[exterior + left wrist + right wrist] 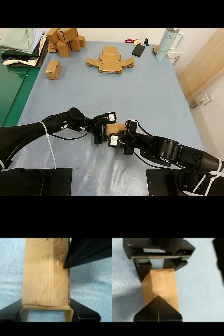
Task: Fold the box.
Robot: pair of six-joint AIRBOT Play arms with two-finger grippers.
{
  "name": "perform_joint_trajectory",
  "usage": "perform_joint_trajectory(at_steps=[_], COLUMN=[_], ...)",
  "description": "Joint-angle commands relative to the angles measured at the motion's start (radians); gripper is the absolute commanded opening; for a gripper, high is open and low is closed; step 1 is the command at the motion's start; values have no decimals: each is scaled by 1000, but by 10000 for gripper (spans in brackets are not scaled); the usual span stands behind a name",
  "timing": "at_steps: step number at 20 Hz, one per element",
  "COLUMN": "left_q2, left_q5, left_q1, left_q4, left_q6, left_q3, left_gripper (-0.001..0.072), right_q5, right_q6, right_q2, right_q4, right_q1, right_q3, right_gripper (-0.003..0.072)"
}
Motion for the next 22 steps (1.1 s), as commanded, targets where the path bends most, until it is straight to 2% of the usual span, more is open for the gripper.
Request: perform_joint_trajectory(at_steps=[1,4,7,11,16,22], left_q2=[0,0,0,0,0,4], left_q5=[0,0,0,0,0,2], left_q1=[1,1,1,1,1,3], left_q4=[0,0,0,0,0,0], left_q6=[0,0,0,0,0,-8], left_q3=[1,1,1,1,1,1], left_gripper=[463,463,463,463,464,464], right_q5=[-100,-340,-523,-554,-657,-549], right_q6=[26,287,586,649,648,649], right_q2=[51,100,112,48,-206,-353], right_q4=[-2,-5,45,219,458,635], right_q1=[-2,-85,-211,-429,-696,-734], right_q3=[37,107,173,288,463,494], right_gripper=[7,6,5,6,7,7])
